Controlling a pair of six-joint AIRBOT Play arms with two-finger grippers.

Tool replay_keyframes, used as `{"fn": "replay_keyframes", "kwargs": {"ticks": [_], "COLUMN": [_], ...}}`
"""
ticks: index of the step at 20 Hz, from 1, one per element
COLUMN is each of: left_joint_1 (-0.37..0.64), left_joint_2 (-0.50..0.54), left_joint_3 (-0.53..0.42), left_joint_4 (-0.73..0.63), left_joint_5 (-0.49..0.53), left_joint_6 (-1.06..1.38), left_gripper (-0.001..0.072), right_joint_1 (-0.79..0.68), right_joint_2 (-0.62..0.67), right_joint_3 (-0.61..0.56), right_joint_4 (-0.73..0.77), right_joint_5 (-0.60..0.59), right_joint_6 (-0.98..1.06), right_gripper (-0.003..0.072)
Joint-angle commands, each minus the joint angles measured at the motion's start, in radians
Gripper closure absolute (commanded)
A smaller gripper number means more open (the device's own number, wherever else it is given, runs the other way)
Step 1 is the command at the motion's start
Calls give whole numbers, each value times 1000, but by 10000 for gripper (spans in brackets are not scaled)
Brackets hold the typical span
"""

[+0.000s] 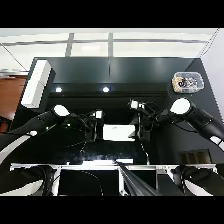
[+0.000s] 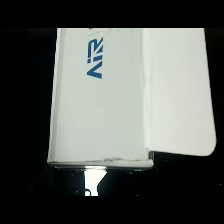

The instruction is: Fold the box and place the chain.

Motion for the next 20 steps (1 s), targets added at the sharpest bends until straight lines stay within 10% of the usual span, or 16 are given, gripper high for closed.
{"fn": "replay_keyframes", "kwargs": {"ticks": [1, 4, 10, 20], "left_joint_1": [-1, -1, -1, -1], "left_joint_2": [-1, -1, -1, -1], "left_joint_3": [1, 1, 1, 1], "left_joint_4": [0, 0, 0, 0], "left_joint_5": [0, 0, 0, 0], "left_joint_6": [0, 0, 0, 0], "left_gripper": [294, 293, 293, 294], "right_joint_1": [17, 18, 18, 31], "right_joint_2": [2, 2, 2, 0], "right_joint_3": [-2, -2, -2, -2], "right_joint_4": [-16, -21, -10, -3], "right_joint_5": [-43, -50, -56, -66], "right_joint_6": [-39, -41, -40, -40], "right_gripper": [79, 84, 344, 436]}}
